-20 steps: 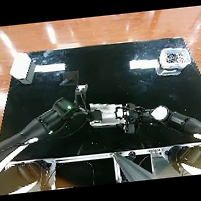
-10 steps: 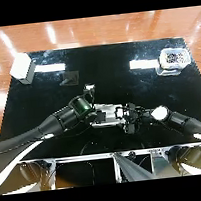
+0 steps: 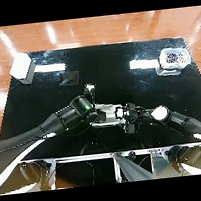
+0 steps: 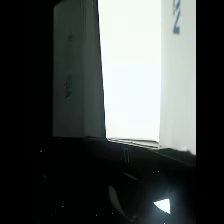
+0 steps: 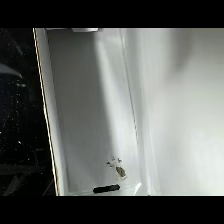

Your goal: Fold the box and place the chain.

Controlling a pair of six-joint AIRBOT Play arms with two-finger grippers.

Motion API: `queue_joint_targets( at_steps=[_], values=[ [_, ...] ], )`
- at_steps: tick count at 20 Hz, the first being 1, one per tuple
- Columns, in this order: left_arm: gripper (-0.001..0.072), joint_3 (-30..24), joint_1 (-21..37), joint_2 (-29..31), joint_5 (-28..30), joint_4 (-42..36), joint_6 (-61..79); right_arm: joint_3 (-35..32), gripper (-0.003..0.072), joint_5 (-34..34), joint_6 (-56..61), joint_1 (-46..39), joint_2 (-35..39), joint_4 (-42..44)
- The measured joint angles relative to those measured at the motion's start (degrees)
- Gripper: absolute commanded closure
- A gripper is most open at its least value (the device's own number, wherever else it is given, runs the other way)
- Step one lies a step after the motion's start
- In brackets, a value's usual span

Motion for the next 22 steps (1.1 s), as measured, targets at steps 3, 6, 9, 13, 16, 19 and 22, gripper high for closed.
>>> queue_joint_targets(
  at_steps=[3,6,9,13,16,19,22],
  values=[
    [0.0401,0.0,0.42,-0.11,0.7,0.02,0.02,0.0,0.0192,0.0,0.0,-0.02,0.0,0.0],
    [0.0401,0.0,0.72,-0.13,1.03,-0.04,0.24,0.0,0.0192,0.0,0.0,-0.02,0.0,0.0],
    [0.0401,0.0,0.94,-0.13,1.64,-0.48,0.76,0.0,0.0192,0.0,-0.02,0.0,0.0,0.0],
    [0.0402,0.0,1.38,-0.15,2.34,-1.07,1.33,0.0,0.0192,0.02,-0.02,-0.02,0.0,-0.02],
    [0.0402,0.0,1.99,-0.26,2.43,-1.4,1.53,0.0,0.0192,0.0,0.0,0.0,0.0,0.0],
    [0.0402,0.02,2.56,-0.46,2.38,-2.1,1.55,0.0,0.0192,0.0,0.02,0.0,0.0,0.04],
    [0.0402,0.02,2.97,-0.72,2.34,-3.08,2.19,0.0,0.0192,0.0,0.0,0.0,0.0,0.02]
  ],
)
